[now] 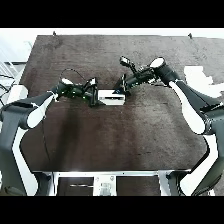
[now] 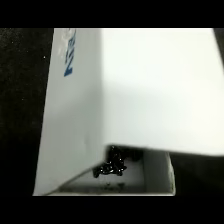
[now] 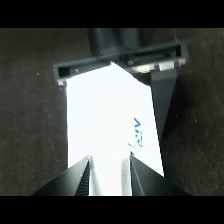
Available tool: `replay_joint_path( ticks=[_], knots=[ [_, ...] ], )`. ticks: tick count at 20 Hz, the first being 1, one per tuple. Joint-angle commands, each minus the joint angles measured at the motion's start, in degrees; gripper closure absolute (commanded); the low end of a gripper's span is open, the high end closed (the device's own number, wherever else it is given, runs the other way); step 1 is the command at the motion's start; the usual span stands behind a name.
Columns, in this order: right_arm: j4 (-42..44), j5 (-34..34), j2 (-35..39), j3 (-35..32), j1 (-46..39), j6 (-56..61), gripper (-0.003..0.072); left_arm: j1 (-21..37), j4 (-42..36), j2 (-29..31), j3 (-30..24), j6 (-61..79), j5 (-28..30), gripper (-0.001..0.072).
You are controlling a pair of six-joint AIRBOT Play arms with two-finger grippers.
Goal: Fold the box and place the chain.
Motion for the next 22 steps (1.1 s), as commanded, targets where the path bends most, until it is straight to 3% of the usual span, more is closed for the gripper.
replay_joint_path(
  ticks=[1,10,14,18,22],
  knots=[
    [-1.2,-0.7,-0.2,0.0,0.7,0.0,0.0371,0.0,0.0,0.0,0.0,0.0,0.0,0.0217],
    [-1.6,-2.3,-0.2,0.1,2.3,0.7,0.0367,0.0,0.0,0.0,0.0,0.0,0.0,0.0217],
    [-3.0,-3.2,-0.2,0.1,2.8,1.8,0.0411,0.0,0.0,0.0,0.0,0.0,0.0,0.0217],
    [-6.7,-4.9,-0.2,0.1,2.9,3.7,0.0374,0.0,0.0,0.0,0.0,0.0,0.0,0.0218],
    [-5.6,-5.9,-0.1,0.5,2.9,4.4,0.0386,0.0,0.0,0.0,0.0,0.0,0.0,0.0217]
  ],
)
